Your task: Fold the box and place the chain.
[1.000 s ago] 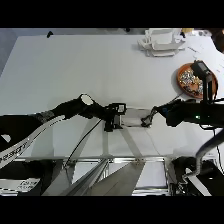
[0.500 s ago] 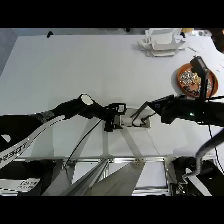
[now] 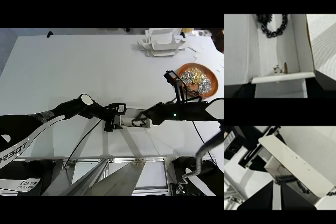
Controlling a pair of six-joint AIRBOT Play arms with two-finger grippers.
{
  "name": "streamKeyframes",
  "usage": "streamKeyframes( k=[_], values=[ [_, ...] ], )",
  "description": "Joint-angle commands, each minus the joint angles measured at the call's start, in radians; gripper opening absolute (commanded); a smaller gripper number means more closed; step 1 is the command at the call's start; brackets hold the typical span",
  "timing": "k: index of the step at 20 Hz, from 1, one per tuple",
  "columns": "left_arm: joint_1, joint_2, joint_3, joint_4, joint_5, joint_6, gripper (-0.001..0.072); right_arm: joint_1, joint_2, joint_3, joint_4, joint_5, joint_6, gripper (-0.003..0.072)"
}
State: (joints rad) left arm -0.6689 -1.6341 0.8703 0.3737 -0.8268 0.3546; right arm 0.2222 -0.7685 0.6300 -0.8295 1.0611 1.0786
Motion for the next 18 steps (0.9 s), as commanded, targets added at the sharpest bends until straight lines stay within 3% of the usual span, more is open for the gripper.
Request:
streamKeyframes(
  k=[1, 3, 7, 10, 13, 18],
  values=[
    [0.0, 0.0, 0.0, 0.0, 0.0, 0.0, 0.0014, 0.001, -0.016, -0.002, 0.013, 0.018, -0.013, 0.0125],
    [0.0, 0.0, 0.0, 0.0, 0.0, 0.0, 0.0014, 0.0, -0.019, 0.022, 0.014, 0.024, -0.014, 0.0185],
    [0.0, 0.0, 0.0, 0.0, 0.0, 0.0, 0.0014, 0.0, -0.058, 0.169, -0.087, -0.004, 0.035, 0.019],
    [0.0, 0.0, 0.0, 0.0, 0.0, 0.0, 0.0014, 0.0, -0.131, 0.286, -0.401, -0.062, 0.267, 0.0189],
    [0.0, 0.0, 0.0, 0.0, 0.0, 0.0, 0.0014, -0.029, -0.232, 0.296, -0.687, -0.063, 0.5, 0.0165],
    [0.0, 0.0, 0.0, 0.0, 0.0, 0.0, 0.0014, -0.145, -0.451, 0.294, -0.726, 0.021, 0.547, 0.0182]
  ],
)
